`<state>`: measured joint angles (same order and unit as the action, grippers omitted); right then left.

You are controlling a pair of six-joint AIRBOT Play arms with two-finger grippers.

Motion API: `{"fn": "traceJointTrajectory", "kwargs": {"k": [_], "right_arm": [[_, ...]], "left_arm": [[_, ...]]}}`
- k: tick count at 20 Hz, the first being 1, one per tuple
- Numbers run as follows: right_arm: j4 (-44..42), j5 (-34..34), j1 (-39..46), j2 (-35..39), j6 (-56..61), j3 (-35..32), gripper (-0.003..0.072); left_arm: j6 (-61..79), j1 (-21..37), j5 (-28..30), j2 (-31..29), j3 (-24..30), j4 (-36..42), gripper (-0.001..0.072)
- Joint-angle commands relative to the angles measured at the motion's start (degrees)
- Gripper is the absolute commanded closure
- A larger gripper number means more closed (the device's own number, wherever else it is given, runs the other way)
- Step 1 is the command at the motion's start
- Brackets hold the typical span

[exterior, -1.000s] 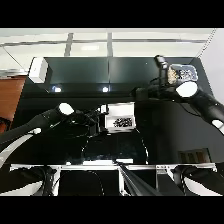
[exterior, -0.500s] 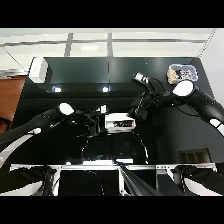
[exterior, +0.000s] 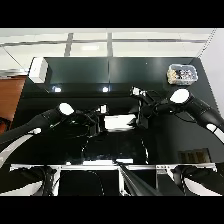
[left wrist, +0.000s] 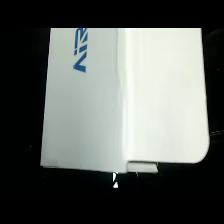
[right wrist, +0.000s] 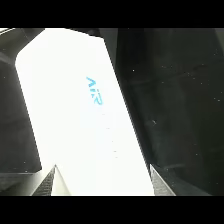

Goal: Fold the box and place the chain.

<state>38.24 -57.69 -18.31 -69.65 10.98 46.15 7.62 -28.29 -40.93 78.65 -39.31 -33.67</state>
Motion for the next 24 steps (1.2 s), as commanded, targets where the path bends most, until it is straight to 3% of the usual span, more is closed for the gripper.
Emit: {"fn": "traceJointTrajectory", "kwargs": {"k": [1, 2, 5, 6, 18, 19, 24], "right_arm": [[-0.31, 0.81, -0.04, 0.02, -1.46, -0.46, 0.0043], [-0.28, 0.72, -0.02, 0.02, -1.44, -0.46, 0.0044], [-0.2, -0.55, -0.02, -0.09, -1.42, -0.46, 0.0484], [0.04, -0.85, -0.02, -0.09, -1.42, -0.46, 0.0559], [3.98, -1.66, -0.02, -0.11, -1.2, -0.48, 0.0537], [3.87, -1.6, -0.02, -0.11, -1.14, -0.46, 0.042], [3.93, -1.64, -0.02, -0.11, -1.14, -0.48, 0.0421]], "left_arm": [[0.09, -0.02, 0.02, 0.04, 0.02, 0.04, 0.029], [0.09, -0.02, 0.02, 0.04, 0.02, 0.02, 0.029], [0.09, -0.02, 0.02, 0.04, 0.02, 0.02, 0.029], [0.09, -0.02, 0.02, 0.04, 0.02, 0.02, 0.029], [0.09, -0.02, 0.02, 0.04, 0.02, 0.02, 0.029], [0.09, -0.02, 0.02, 0.04, 0.02, 0.04, 0.029], [0.09, -0.02, 0.02, 0.04, 0.02, 0.02, 0.029]]}}
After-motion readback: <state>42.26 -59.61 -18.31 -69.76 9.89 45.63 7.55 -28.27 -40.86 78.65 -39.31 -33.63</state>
